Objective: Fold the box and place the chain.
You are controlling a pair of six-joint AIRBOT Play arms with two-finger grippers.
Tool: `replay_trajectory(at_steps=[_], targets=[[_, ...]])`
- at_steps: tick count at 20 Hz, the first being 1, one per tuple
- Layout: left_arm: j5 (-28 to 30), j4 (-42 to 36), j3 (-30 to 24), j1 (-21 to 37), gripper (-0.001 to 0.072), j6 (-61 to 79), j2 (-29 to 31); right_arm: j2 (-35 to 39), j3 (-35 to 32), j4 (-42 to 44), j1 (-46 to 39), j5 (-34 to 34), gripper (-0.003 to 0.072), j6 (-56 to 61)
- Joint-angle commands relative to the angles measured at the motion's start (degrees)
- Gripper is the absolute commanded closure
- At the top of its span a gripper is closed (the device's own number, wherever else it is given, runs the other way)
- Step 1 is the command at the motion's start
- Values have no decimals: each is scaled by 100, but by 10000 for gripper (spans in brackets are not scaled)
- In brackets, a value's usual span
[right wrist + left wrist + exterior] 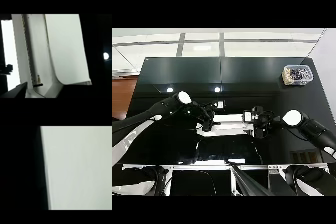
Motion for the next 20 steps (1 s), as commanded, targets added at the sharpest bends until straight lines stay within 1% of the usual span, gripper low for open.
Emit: replay_trajectory(at_steps=[1, 5, 11, 15, 16, 20], targets=[[-9, -44, 109, 0, 679, -7, 7, 4, 7, 151, -4, -81, -21, -46], [-7, -46, 111, 0, 679, -7, 7, -144, 0, 494, -2, 376, -21, -57], [-4, -37, 111, 0, 679, -42, 7, -654, -11, 592, -4, 382, -20, -516], [7, 321, 111, 0, 679, -308, 7, -699, -52, 590, -7, 413, -14, -520], [9, 321, 111, 0, 679, -308, 7, -702, -74, 627, -7, 404, 28, -544], [13, 313, 111, 0, 679, -308, 7, -708, -317, 953, -7, 264, 28, -933]])
